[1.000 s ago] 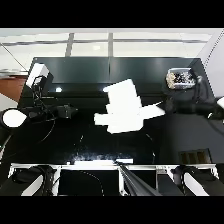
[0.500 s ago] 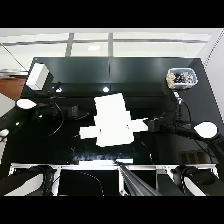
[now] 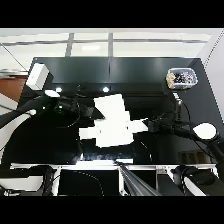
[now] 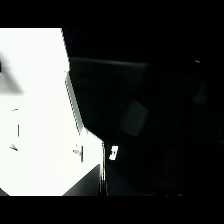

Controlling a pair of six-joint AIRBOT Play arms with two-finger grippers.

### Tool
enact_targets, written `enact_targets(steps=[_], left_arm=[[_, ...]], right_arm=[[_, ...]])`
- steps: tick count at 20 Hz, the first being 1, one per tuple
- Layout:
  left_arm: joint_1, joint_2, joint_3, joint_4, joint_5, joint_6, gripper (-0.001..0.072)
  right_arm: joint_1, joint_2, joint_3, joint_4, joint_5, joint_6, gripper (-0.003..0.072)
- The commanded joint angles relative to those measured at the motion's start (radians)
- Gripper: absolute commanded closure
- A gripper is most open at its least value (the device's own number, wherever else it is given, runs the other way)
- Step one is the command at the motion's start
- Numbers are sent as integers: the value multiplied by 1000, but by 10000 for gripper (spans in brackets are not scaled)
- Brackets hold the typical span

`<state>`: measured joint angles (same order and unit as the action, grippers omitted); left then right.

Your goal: Fold the box and place the chain.

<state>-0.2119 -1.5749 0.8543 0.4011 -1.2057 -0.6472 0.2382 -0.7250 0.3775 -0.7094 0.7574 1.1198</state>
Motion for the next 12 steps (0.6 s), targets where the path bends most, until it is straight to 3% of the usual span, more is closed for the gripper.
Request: enact_targets(steps=[1, 3, 7, 8, 12], left_arm=[[-17, -86, 67, 27, -93, 40, 25], [-16, -89, 79, 85, -104, 43, 56], [-16, -89, 104, 154, -174, 83, 331], [-16, -89, 109, 160, -187, 98, 366], [-16, -89, 113, 164, -196, 99, 366]], right_arm=[[1, 1, -1, -2, -2, 2, 657], [1, 1, -1, -7, -3, 2, 657], [1, 1, -1, -34, -7, 2, 657], [1, 1, -1, -36, -6, 2, 657], [1, 1, -1, -35, -5, 2, 657]])
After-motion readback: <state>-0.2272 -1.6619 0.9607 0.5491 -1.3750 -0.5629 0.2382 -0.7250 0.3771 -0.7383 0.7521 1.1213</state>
